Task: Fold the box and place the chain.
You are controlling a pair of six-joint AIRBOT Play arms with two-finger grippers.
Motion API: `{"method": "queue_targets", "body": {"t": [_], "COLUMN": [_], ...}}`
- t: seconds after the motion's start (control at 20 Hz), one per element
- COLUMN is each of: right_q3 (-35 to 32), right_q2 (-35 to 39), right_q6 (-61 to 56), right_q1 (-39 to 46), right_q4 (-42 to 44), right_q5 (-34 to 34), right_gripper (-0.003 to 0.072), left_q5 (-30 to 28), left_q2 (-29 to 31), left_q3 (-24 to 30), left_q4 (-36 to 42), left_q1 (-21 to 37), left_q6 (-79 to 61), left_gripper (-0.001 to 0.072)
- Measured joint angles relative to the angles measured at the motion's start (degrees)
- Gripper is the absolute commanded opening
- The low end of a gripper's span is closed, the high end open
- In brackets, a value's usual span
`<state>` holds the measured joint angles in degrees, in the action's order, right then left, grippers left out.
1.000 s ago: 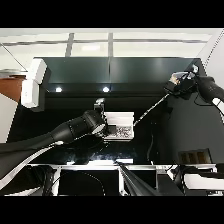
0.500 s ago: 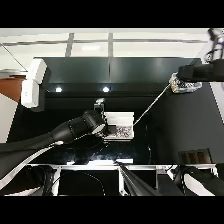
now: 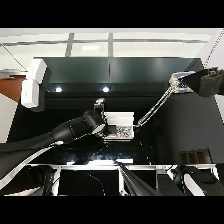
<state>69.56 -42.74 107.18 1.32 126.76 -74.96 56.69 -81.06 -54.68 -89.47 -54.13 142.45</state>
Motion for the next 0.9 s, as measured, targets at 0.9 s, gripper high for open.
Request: {"method": "queue_targets", "body": {"t": [0.9], "right_q3": [7.6], "right_q2": [1.1], "right_q6": [0.6], "right_q1": [-11.7], "right_q4": [13.4], "right_q5": [-1.7], "right_gripper": [0.0021], "left_q5": [0.1], "left_q2": [0.0], "left_q3": [0.0], "left_q4": [0.0], "left_q1": [0.0], "left_q6": [0.0], "left_gripper": [0.0032]}}
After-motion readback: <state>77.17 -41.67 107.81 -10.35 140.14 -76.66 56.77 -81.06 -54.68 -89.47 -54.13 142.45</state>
